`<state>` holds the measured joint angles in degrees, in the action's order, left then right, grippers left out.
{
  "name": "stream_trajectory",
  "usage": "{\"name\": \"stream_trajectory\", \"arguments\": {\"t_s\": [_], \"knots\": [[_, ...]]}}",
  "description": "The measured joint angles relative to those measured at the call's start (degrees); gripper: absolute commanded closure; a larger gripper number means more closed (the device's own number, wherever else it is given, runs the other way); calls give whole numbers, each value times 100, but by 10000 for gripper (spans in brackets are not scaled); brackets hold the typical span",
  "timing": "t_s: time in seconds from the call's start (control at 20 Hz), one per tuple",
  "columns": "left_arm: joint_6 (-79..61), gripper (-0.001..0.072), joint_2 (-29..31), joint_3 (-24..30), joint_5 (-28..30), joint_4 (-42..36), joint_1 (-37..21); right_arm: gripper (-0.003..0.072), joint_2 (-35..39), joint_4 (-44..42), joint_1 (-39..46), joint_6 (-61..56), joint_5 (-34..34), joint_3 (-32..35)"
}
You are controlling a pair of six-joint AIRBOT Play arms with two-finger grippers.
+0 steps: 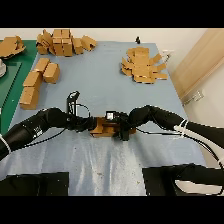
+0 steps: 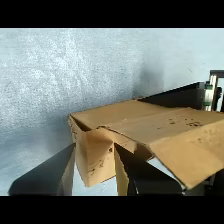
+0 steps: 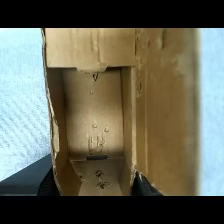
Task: Fold the box.
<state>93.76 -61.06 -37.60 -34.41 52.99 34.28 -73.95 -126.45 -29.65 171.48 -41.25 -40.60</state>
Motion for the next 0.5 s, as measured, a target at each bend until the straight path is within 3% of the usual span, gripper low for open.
{"name": "stream_trajectory", "arguments": {"t_s": [0.1,0.15,0.5], "knots": [[201,308,-28,-109,-35,225,101,147,0,0,0,0,0,0],[428,264,-72,-205,-142,470,175,147,0,0,0,0,0,0],[2238,263,-807,-1139,-986,2221,841,147,0,-2,0,2,-2,0]]}}
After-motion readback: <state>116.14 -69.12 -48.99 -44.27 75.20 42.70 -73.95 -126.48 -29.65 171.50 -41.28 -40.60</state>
